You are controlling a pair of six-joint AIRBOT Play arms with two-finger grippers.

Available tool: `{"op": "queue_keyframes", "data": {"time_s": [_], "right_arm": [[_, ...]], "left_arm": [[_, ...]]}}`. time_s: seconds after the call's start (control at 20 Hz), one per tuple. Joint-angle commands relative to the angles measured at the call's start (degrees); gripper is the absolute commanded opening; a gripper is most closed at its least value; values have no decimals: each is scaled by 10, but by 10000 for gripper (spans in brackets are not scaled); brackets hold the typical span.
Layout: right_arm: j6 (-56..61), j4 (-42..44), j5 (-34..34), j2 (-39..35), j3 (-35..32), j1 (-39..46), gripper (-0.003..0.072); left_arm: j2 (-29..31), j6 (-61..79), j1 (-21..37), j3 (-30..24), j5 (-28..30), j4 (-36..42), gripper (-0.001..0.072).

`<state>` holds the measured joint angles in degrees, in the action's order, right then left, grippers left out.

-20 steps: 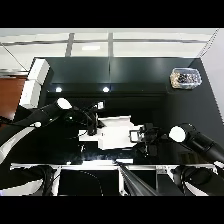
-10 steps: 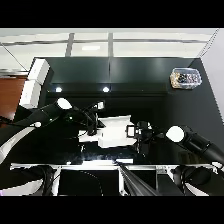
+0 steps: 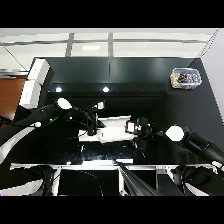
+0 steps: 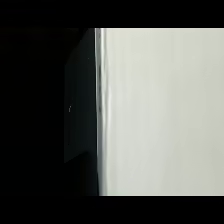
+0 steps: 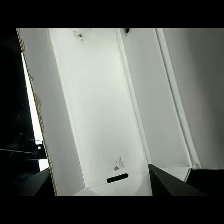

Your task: Fold the box and place the chain.

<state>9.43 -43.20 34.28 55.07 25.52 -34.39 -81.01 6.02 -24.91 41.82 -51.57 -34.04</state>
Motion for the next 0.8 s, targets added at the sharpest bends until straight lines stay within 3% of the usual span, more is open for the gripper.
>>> {"op": "queue_keyframes", "data": {"time_s": [0.0,0.2,0.75], "right_arm": [[2,-14,8,0,16,19,638],[-33,37,44,10,35,80,638],[-126,127,28,35,35,96,638]], "left_arm": [[0,0,0,0,-1,0,27],[0,0,0,0,-1,0,27],[0,0,0,0,0,0,27]]}}
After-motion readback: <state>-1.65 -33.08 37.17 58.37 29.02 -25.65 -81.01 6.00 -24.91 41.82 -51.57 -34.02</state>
